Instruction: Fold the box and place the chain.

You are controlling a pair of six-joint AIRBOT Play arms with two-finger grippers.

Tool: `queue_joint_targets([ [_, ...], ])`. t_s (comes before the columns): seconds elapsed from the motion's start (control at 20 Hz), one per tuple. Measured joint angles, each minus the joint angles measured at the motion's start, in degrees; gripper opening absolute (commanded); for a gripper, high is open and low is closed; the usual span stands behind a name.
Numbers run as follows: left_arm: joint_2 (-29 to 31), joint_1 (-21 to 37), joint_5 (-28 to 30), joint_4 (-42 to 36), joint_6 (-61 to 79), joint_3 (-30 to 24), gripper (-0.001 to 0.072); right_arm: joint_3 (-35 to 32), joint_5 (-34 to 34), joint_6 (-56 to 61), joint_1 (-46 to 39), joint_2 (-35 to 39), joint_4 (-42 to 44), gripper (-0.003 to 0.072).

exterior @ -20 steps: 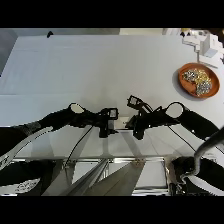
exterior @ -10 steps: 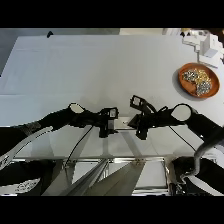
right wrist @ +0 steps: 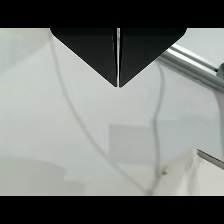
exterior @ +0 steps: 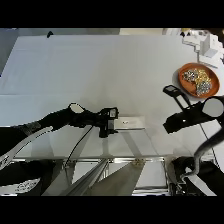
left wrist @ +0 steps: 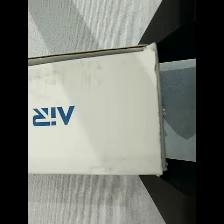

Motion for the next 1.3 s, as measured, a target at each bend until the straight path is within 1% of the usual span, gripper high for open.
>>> queue_joint_targets([
  [0.15, 0.0, 0.0, 0.0, 0.0, 0.02, 0.0, 0.0139, -0.22, 3.65, 6.1, -6.62, 0.24, -3.8, 0.0022],
  [0.35, 0.0, 0.0, 0.0, 0.02, 0.02, 0.0, 0.0139, -2.08, 3.98, 10.84, -12.15, 0.35, -7.56, 0.0022],
  [0.55, 0.0, 0.0, 0.0, 0.02, 0.02, 0.0, 0.0139, -2.82, 3.3, 12.63, -14.05, 0.35, -7.98, 0.0022],
  [0.85, 0.0, 0.0, -0.02, 0.02, 0.04, 0.0, 0.0139, -3.06, 3.15, 13.29, -14.67, 0.37, -7.89, 0.0022],
  [0.95, 0.0, 0.0, -0.02, 0.02, 0.04, 0.0, 0.0109, -3.06, 3.13, 13.33, -14.73, 0.35, -7.87, 0.0022],
  [1.0, 0.0, 0.0, -0.02, 0.02, 0.04, 0.0, 0.0001, -3.06, 3.13, 13.38, -14.73, 0.35, -7.87, 0.0022],
  [1.1, 0.0, 0.0, 0.04, 0.0, 0.09, 0.0, 0.001, -3.06, 3.13, 13.42, -14.73, 0.35, -7.87, 0.0022],
  [1.3, 0.02, 0.04, 0.2, 0.0, 0.07, 0.0, 0.0003, -3.06, 3.1, 13.44, -14.75, 0.35, -7.87, 0.0022],
])
